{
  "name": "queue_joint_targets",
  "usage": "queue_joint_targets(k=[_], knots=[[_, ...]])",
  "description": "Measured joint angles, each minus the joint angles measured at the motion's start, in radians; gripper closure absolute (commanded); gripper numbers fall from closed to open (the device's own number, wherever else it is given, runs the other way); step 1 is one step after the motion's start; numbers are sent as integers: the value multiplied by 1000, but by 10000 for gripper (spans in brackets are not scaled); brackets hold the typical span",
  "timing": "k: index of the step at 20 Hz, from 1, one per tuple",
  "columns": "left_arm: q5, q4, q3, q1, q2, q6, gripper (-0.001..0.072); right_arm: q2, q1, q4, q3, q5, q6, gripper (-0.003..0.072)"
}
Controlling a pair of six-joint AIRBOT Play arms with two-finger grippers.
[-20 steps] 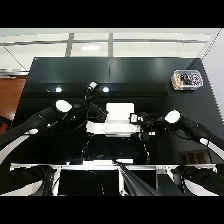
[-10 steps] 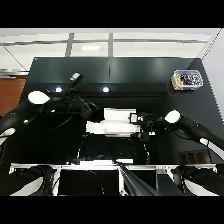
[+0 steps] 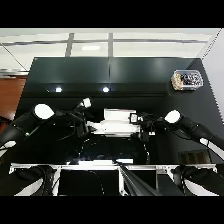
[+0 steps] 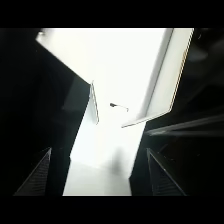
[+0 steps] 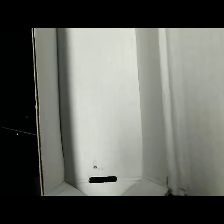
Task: Fold the box and place the chain.
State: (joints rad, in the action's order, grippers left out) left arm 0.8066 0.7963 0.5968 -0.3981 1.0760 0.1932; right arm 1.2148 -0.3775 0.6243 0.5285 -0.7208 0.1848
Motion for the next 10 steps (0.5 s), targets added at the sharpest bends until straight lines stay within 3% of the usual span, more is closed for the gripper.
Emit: queue_joint_targets(k=[4,9,10], knots=[[-137,91,-4,-91,4,-32,7,0,0,0,0,0,0,216],[-138,114,-2,-136,35,-33,37,0,0,0,0,0,0,216],[-133,106,0,-145,44,-33,79,0,0,0,0,0,0,216]])
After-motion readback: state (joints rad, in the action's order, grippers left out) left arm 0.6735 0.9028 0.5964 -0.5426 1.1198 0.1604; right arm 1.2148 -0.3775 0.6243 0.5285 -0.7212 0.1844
